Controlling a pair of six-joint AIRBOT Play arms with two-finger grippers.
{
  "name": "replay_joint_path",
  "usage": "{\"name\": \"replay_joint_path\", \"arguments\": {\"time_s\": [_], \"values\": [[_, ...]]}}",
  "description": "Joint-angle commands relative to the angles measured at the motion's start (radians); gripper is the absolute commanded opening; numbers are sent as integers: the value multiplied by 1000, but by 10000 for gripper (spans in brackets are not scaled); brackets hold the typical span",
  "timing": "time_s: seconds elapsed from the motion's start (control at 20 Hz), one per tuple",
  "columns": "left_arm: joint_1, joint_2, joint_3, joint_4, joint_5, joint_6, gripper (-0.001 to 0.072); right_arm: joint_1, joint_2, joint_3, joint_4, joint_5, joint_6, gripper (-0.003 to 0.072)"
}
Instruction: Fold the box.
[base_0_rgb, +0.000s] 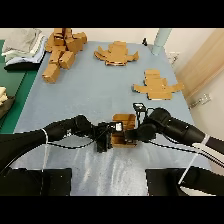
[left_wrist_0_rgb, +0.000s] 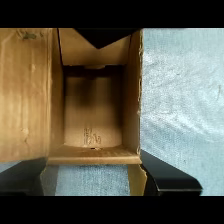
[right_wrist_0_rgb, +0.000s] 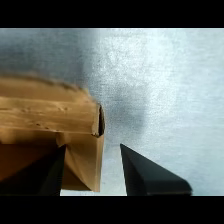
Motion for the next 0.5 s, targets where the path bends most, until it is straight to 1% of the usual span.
{"name": "replay_joint_path", "arguments": {"time_s": [0.0,0.05,0.1,0.25,0.35,0.4,0.45], "values": [[1,0,1,0,0,0,522,44,-77,52,-59,-45,114,506],[1,0,1,0,0,0,522,48,-97,55,-59,-45,121,505],[1,0,1,0,0,0,522,56,-116,58,-59,-45,126,425],[1,0,1,0,0,0,521,64,-145,59,-65,-43,140,287],[1,0,1,0,0,0,522,64,-148,59,-71,-44,140,90],[1,0,1,0,0,0,522,64,-148,59,-74,-44,139,64],[1,0,1,0,0,0,522,64,-148,59,-81,-44,139,13]]}}
